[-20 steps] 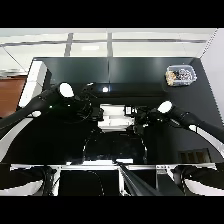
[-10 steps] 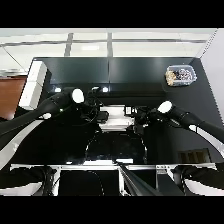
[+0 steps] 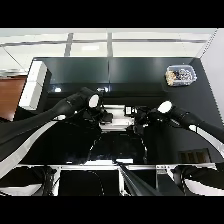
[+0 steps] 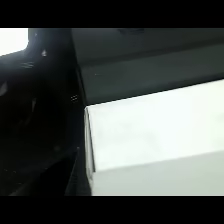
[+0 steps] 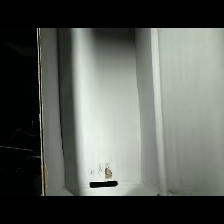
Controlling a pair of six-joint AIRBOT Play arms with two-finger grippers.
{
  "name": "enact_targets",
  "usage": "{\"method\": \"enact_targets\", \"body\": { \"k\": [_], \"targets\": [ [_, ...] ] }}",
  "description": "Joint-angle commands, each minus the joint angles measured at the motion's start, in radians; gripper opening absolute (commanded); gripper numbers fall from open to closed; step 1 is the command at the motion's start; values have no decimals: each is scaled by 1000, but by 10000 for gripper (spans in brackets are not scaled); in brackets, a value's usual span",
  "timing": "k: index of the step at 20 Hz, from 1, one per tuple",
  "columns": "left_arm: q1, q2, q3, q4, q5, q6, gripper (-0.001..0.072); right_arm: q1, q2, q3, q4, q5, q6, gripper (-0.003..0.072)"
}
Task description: Fold the box and place the chain.
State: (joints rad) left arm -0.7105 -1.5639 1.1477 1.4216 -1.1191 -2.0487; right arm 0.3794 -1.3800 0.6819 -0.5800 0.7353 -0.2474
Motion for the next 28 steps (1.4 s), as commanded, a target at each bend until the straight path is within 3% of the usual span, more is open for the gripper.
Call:
{"method": "enact_targets", "body": {
  "k": [1, 2, 4, 7, 8, 10, 12, 13, 15, 16, 28],
  "targets": [
    [-20, -14, 16, 32, -11, -96, 285, 1, 0, 0, 0, 0, 0, 24],
    [-20, -14, 16, 32, -10, -102, 248, 1, 0, 0, 0, 0, 0, 24],
    [-20, -14, 16, 19, -6, -102, 29, 1, 0, 0, 0, 0, 0, 24],
    [-21, -14, 16, -5, 16, -102, 29, 1, 0, 0, 0, 0, 0, 24],
    [-20, -14, 16, -13, 18, -102, 43, 1, 0, 0, 0, 0, 0, 24],
    [-20, -14, 16, -18, 18, -102, 385, 1, 0, 0, 0, 0, 0, 24],
    [-20, -14, 16, -19, 11, -107, 427, 1, 0, 0, 0, 0, 0, 24],
    [-20, -14, 16, -18, 10, -107, 404, 1, 0, 0, 0, 0, 0, 24],
    [-20, -14, 16, -12, 14, -106, 59, 1, 0, 0, 0, 0, 0, 24],
    [-20, -14, 16, -12, 19, -106, 29, 1, 0, 0, 0, 0, 0, 24],
    [-20, -14, 16, -13, 7, -106, 29, 1, 0, 0, 3, 0, 0, 24]
  ]
}}
